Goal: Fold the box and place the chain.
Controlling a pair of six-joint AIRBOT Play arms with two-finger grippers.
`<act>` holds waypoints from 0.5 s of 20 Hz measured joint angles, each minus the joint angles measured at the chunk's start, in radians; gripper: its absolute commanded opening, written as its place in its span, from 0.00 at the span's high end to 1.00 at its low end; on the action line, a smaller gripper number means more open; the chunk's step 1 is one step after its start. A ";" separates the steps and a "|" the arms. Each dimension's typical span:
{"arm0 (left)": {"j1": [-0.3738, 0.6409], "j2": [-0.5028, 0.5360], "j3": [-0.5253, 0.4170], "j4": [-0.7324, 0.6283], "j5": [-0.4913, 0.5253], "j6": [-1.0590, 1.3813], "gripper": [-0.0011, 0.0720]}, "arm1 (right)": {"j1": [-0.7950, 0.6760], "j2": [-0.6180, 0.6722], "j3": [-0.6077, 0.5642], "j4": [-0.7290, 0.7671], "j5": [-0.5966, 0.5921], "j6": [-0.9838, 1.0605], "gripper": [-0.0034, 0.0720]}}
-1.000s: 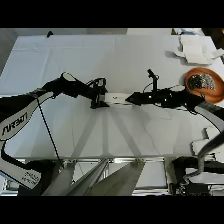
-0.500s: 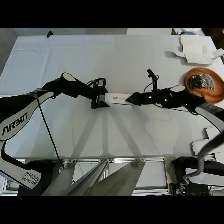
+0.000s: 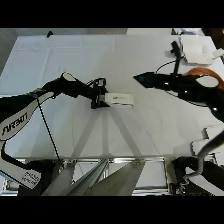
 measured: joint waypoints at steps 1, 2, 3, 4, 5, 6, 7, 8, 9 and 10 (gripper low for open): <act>0.000 0.000 0.000 0.000 0.000 0.000 0.67 | -0.021 0.035 0.005 -0.077 -0.026 0.023 0.95; 0.000 0.000 0.000 0.000 0.000 0.000 0.67 | -0.040 0.067 0.008 -0.173 -0.050 0.043 0.95; 0.000 0.000 0.000 0.000 0.000 0.000 0.67 | -0.054 0.095 0.012 -0.265 -0.071 0.067 0.95; 0.000 0.000 0.000 0.000 0.000 0.000 0.67 | -0.065 0.120 0.013 -0.380 -0.084 0.106 0.95; 0.000 0.000 0.000 0.000 0.000 0.000 0.67 | -0.072 0.139 0.015 -0.494 -0.086 0.153 0.94; 0.000 0.000 0.000 0.000 0.000 0.000 0.67 | -0.078 0.156 0.017 -0.611 -0.090 0.214 0.94; 0.000 0.000 0.000 0.000 0.000 0.000 0.67 | -0.082 0.167 0.018 -0.716 -0.084 0.272 0.94; 0.000 0.000 0.000 0.000 0.000 0.000 0.67 | -0.085 0.175 0.018 -0.806 -0.066 0.327 0.94; 0.000 0.000 0.000 0.000 0.000 0.000 0.67 | -0.087 0.182 0.018 -0.880 -0.050 0.373 0.94; 0.000 0.000 0.000 0.000 0.000 0.000 0.68 | -0.088 0.185 0.018 -0.932 -0.032 0.407 0.94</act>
